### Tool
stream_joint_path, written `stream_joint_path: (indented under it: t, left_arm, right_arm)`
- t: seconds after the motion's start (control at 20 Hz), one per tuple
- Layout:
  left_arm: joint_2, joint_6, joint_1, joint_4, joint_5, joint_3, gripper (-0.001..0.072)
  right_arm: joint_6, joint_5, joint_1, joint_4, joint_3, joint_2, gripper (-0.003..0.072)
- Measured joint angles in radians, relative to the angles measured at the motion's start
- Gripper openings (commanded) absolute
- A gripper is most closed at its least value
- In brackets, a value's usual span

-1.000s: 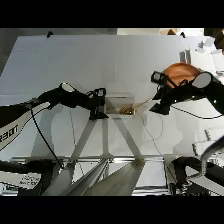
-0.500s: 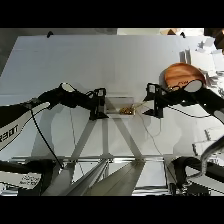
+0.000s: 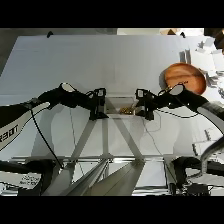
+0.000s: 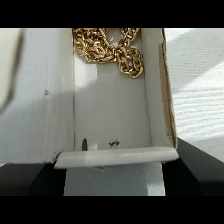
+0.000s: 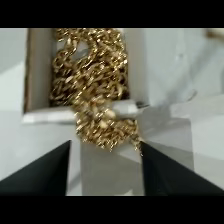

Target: Fold the box and place the chain.

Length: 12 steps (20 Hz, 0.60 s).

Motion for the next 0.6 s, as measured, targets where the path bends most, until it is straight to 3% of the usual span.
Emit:
stream_joint_path:
  t: [0.1,0.15,0.2,0.25,0.6]
  left_arm:
    - [0.000,0.000,0.000,0.000,0.000,0.000,0.0180]
    - [0.000,0.000,0.000,0.000,0.000,0.000,0.0180]
    - [0.000,0.000,0.000,0.000,0.000,0.000,0.0180]
    - [0.000,0.000,0.000,0.000,0.000,0.000,0.0180]
    - [0.000,0.000,0.000,0.000,0.001,0.000,0.0180]
  right_arm:
    - [-0.002,-0.017,0.002,0.021,0.000,-0.018,0.0398]
    - [-0.003,-0.024,0.003,0.028,0.000,-0.026,0.0349]
    - [-0.004,-0.032,0.003,0.035,0.001,-0.032,0.0203]
    - [-0.002,-0.043,0.004,0.042,0.001,-0.039,0.0006]
    - [0.080,-0.057,0.006,-0.045,-0.001,-0.001,0.0009]
